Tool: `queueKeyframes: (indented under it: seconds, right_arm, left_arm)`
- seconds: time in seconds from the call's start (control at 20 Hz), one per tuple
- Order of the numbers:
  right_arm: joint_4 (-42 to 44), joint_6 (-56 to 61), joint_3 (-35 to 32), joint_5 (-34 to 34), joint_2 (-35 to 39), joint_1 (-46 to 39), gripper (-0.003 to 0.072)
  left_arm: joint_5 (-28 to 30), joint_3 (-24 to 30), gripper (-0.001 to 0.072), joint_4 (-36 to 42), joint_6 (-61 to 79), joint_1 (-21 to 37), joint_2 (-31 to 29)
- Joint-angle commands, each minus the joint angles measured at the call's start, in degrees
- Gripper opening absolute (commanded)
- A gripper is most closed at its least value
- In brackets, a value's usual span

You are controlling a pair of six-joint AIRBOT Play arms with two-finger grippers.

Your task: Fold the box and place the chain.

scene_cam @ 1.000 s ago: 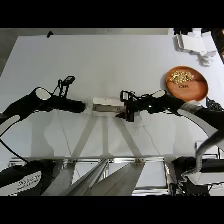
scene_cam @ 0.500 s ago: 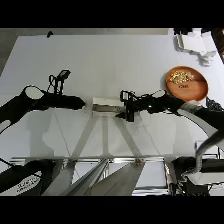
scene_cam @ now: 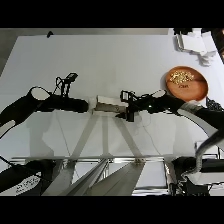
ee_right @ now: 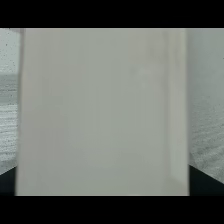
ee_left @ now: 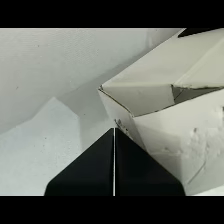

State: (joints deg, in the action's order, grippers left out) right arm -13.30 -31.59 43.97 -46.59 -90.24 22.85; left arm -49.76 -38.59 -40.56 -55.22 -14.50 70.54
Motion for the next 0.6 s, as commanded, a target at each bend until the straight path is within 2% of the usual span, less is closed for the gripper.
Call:
queueKeyframes:
  seconds: [0.0, 0.2, 0.4, 0.55]
  right_arm:
    - [0.02, 0.02, 0.04, 0.04, 0.0, 0.04, 0.0522]
    - [0.02, 0.02, 0.04, 0.04, 0.0, 0.04, 0.0522]
    - [0.02, 0.02, 0.02, 0.04, 0.0, 0.04, 0.0522]
    - [0.02, 0.02, 0.04, 0.04, 0.0, 0.04, 0.0522]
  left_arm:
    - [0.28, 0.0, 0.0008, 0.87, 1.46, -0.24, 0.11]
    - [3.45, 0.0, 0.0007, 4.24, 1.44, -1.44, 0.11]
    - [6.21, 0.0, 0.0005, 3.43, 0.94, -5.09, 0.11]
    - [7.3, 0.0, 0.0004, 2.97, -0.5, -5.62, 0.09]
